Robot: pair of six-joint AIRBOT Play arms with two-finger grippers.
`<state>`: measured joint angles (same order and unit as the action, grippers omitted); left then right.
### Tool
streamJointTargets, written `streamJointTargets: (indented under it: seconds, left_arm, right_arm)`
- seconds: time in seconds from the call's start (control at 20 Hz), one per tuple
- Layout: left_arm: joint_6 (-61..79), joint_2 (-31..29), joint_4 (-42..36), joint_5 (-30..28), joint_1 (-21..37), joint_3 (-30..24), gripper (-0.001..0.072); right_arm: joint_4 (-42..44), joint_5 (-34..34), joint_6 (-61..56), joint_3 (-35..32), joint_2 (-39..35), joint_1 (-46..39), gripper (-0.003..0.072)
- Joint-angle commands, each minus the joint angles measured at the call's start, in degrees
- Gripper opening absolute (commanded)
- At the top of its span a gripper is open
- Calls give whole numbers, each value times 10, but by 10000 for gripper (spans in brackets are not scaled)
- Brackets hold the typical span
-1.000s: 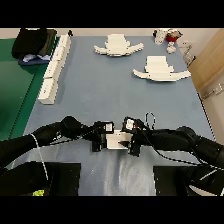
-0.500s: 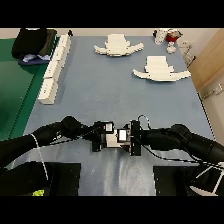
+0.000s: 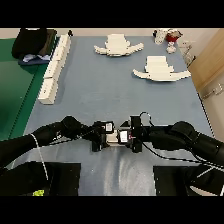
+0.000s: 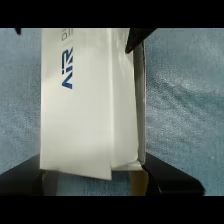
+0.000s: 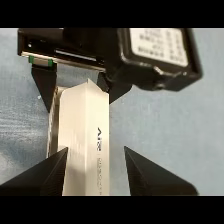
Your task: Fold the box.
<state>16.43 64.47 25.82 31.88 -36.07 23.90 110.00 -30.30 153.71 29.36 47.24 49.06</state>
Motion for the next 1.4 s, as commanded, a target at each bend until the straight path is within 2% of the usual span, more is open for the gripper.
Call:
streamJointTargets:
  seconds: [0.0,0.2,0.25,0.4,0.65,1.2,1.25,1.3,1.35]
  left_arm:
    - [0,0,0,0,0,0,455]
    - [0,0,0,0,0,0,455]
    - [0,0,0,0,0,0,455]
    - [0,0,0,0,0,0,456]
    - [0,0,0,0,0,0,455]
    - [0,0,0,0,0,0,455]
    - [0,0,0,0,0,0,455]
    - [0,0,0,0,0,0,456]
    - [0,0,0,0,0,0,455]
  right_arm:
    - [-14,3,0,4,-6,-1,511]
    - [-9,5,-3,4,12,-1,483]
    - [-4,3,-3,4,20,0,373]
    - [37,-19,-2,4,31,0,220]
    - [57,-48,-1,4,32,0,220]
    - [75,-55,4,6,32,13,236]
    - [75,-55,4,9,24,13,254]
    - [75,-52,2,11,11,12,330]
    - [75,-47,-8,12,-3,12,344]
